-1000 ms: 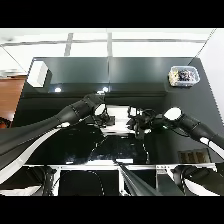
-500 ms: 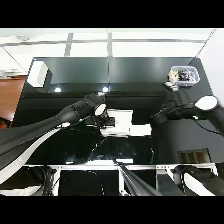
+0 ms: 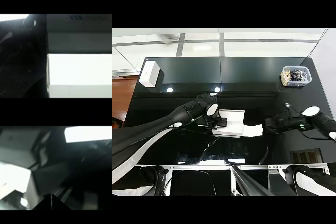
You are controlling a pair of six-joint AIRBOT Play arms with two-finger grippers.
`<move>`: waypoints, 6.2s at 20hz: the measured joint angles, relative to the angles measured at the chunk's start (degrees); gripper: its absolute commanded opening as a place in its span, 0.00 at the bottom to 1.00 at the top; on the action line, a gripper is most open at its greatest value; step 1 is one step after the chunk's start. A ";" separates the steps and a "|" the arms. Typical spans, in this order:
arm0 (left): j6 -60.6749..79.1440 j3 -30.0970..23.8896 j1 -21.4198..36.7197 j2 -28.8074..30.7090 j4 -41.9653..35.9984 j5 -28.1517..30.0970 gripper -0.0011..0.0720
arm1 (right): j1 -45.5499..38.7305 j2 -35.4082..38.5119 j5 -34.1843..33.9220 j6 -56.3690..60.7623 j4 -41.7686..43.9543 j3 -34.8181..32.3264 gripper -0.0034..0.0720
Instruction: Fold the box and place the chain.
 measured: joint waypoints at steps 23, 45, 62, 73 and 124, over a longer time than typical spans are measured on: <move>-0.09 0.00 0.00 -0.04 -0.02 1.46 0.05 | 21.73 -2.62 -1.31 9.79 0.79 14.40 0.52; -0.11 0.00 0.00 -0.07 0.00 1.51 0.05 | 45.46 -8.15 -3.63 61.02 -41.42 26.29 0.28; -0.02 0.00 0.00 -0.09 0.00 1.36 0.05 | 46.21 -9.60 -1.14 64.59 -44.00 26.95 0.40; -0.15 0.02 0.00 -0.07 -0.15 1.33 0.05 | 46.21 -11.37 -0.42 66.31 -42.36 26.95 0.06; -0.07 0.00 0.02 -0.07 -0.02 1.53 0.05 | -6.99 -22.43 9.35 25.55 -44.89 87.56 0.06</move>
